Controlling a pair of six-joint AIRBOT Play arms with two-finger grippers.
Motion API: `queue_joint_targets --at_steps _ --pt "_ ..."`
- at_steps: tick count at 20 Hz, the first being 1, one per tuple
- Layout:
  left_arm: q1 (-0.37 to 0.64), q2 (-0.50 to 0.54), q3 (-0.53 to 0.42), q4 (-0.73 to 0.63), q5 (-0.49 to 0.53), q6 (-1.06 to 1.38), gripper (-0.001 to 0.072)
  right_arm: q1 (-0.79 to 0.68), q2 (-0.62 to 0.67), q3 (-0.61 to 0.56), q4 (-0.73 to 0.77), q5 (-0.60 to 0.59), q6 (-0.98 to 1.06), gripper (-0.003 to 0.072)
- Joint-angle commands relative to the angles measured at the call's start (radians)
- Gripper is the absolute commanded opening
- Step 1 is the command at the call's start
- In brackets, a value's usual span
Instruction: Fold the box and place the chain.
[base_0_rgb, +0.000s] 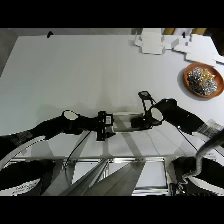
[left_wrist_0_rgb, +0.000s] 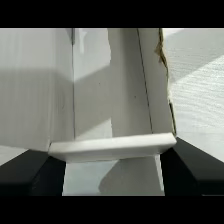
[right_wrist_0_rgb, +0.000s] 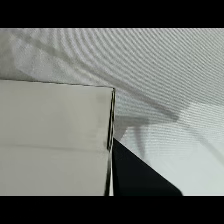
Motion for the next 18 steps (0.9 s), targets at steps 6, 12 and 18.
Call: queue_joint_targets --at_steps 6,12,18 --pt "0.001 -0.001 0.000 -0.002 -0.003 -0.001 0.0275 0.001 -0.006 0.002 -0.001 -0.038 0.037 0.0175" --pt "0.001 -0.001 0.000 -0.002 -0.003 -0.001 0.0275 0.001 -0.019 0.002 0.019 -0.024 0.030 0.0054" --pt "0.001 -0.001 0.000 -0.002 -0.003 -0.001 0.0275 0.001 0.057 0.002 0.010 0.012 -0.160 0.0343"
